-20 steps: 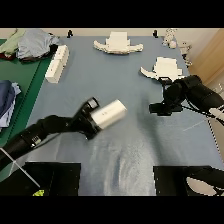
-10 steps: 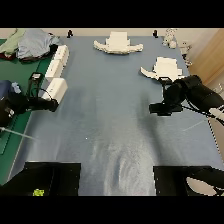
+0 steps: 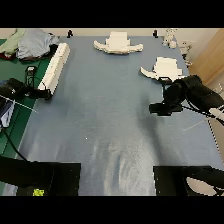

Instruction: Fold the box.

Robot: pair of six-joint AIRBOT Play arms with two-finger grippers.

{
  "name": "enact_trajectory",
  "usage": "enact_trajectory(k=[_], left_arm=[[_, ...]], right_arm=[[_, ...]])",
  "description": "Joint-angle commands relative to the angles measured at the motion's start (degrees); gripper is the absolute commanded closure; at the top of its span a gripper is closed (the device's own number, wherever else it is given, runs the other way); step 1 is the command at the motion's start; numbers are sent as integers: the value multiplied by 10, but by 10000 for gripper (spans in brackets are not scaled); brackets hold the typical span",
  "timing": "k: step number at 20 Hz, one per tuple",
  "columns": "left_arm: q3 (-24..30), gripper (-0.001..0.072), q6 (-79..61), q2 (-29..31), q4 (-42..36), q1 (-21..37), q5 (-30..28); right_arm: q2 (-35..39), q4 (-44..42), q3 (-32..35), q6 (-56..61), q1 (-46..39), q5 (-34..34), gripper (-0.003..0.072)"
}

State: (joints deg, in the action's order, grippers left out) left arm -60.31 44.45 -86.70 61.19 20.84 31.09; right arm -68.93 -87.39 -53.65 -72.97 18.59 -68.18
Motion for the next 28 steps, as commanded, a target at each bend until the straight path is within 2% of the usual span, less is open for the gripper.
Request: enact_trajectory(k=[1,5,14,21,22,23,28], left_arm=[[-75,202,1,-75,-14,-4,1],[-123,202,1,-109,-25,-9,-1],[-125,202,-1,-113,-25,-9,-26],[-125,201,1,-113,-25,-9,-24],[-125,173,1,-113,-25,-9,-19],[-125,47,1,-113,-25,-9,-19],[-125,18,1,-113,-24,-9,-16]], right_arm=[[0,0,-1,0,0,0,674],[0,0,-1,0,0,0,674],[0,0,-1,0,0,0,674],[0,0,-1,0,0,0,674],[0,0,-1,0,0,0,674],[0,0,-1,0,0,0,674],[0,0,-1,0,0,0,674]])
